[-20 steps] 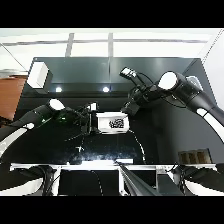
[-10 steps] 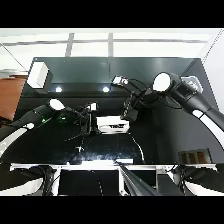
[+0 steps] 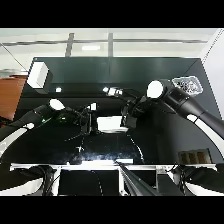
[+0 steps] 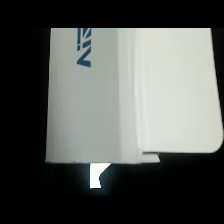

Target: Fold the box and place the chain.

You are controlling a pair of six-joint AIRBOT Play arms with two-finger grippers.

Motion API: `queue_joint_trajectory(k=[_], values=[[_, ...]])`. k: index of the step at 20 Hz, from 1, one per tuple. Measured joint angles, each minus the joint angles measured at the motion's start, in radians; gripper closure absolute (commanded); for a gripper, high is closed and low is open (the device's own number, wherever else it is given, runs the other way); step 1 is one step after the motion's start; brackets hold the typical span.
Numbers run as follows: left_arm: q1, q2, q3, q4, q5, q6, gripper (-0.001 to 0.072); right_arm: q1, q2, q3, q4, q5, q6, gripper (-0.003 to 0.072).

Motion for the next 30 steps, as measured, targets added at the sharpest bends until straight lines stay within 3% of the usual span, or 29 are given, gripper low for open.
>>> queue_joint_trajectory(k=[1, 2, 3, 8, 9, 10, 11, 19, 20, 21, 24, 30], values=[[0.000, 0.000, 0.000, 0.000, 0.000, 0.000, 0.0321, 0.007, -0.001, -0.003, 0.000, -0.006, -0.003, 0.0144], [0.000, 0.000, 0.000, 0.000, 0.000, 0.000, 0.0320, 0.012, -0.001, -0.006, -0.001, -0.016, -0.004, 0.0288], [0.000, 0.000, 0.000, 0.000, 0.000, 0.000, 0.0321, 0.016, -0.001, -0.007, -0.001, -0.024, -0.007, 0.0381], [0.000, 0.000, 0.000, 0.000, 0.000, -0.001, 0.0320, 0.024, -0.001, -0.011, -0.003, -0.041, -0.010, 0.0383], [0.000, 0.000, 0.000, 0.000, 0.000, -0.001, 0.0320, 0.025, -0.001, -0.011, -0.003, -0.043, -0.010, 0.0362], [0.000, 0.000, 0.000, 0.000, 0.000, -0.001, 0.0320, 0.026, -0.001, -0.011, -0.003, -0.044, -0.010, 0.0223], [0.000, 0.000, 0.000, 0.000, 0.000, -0.001, 0.0321, 0.026, -0.001, -0.011, -0.003, -0.046, -0.010, 0.0018], [0.000, 0.000, 0.000, 0.000, 0.000, -0.002, 0.0321, 0.027, -0.003, -0.013, -0.032, -0.057, -0.006, 0.0011], [0.000, 0.000, 0.000, 0.000, 0.000, -0.002, 0.0320, 0.027, -0.003, -0.013, -0.039, -0.061, -0.005, 0.0035], [0.000, 0.000, 0.000, 0.000, 0.001, -0.002, 0.0321, 0.028, -0.003, -0.013, -0.047, -0.069, -0.002, 0.0152], [0.000, 0.000, 0.000, -0.001, 0.001, -0.003, 0.0320, 0.035, -0.003, -0.013, -0.065, -0.079, 0.003, 0.0386], [0.000, 0.000, 0.000, -0.001, 0.001, -0.002, 0.0320, 0.042, -0.003, -0.013, -0.082, -0.087, 0.014, 0.0383]])
